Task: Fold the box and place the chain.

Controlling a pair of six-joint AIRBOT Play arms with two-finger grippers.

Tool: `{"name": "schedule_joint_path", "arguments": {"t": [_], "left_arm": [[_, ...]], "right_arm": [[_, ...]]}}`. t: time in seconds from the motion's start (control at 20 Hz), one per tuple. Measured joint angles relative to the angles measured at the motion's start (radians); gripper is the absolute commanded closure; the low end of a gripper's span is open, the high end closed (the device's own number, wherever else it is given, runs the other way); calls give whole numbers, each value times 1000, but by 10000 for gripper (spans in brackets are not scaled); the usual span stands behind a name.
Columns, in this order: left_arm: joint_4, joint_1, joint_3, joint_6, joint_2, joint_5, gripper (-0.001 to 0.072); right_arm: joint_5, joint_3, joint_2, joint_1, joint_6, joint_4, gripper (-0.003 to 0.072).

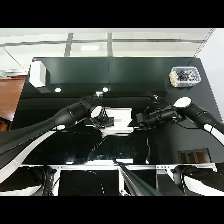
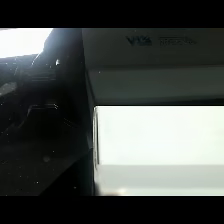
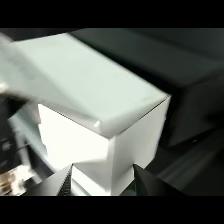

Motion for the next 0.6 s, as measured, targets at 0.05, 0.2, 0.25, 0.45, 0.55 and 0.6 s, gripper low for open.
{"name": "schedule_joint_path", "arguments": {"t": [0.05, 0.2, 0.25, 0.45, 0.55, 0.6], "left_arm": [[0, 0, 0, 0, 0, 0, 681], [1, 0, 0, -1, 0, 0, 681], [2, 0, 0, -2, 0, 0, 681], [3, 0, 0, -2, 0, 1, 681], [2, 0, 0, -2, 0, 1, 681], [0, 0, 0, 1, 0, 1, 681]], "right_arm": [[-24, 16, 0, 26, 48, -38, 262], [-89, 72, 0, 107, 189, -156, 265], [-102, 91, 0, 133, 233, -194, 353], [-141, 162, 0, 233, 422, -372, 373], [-148, 189, 0, 284, 520, -470, 373], [-151, 200, 0, 307, 566, -515, 373]]}}
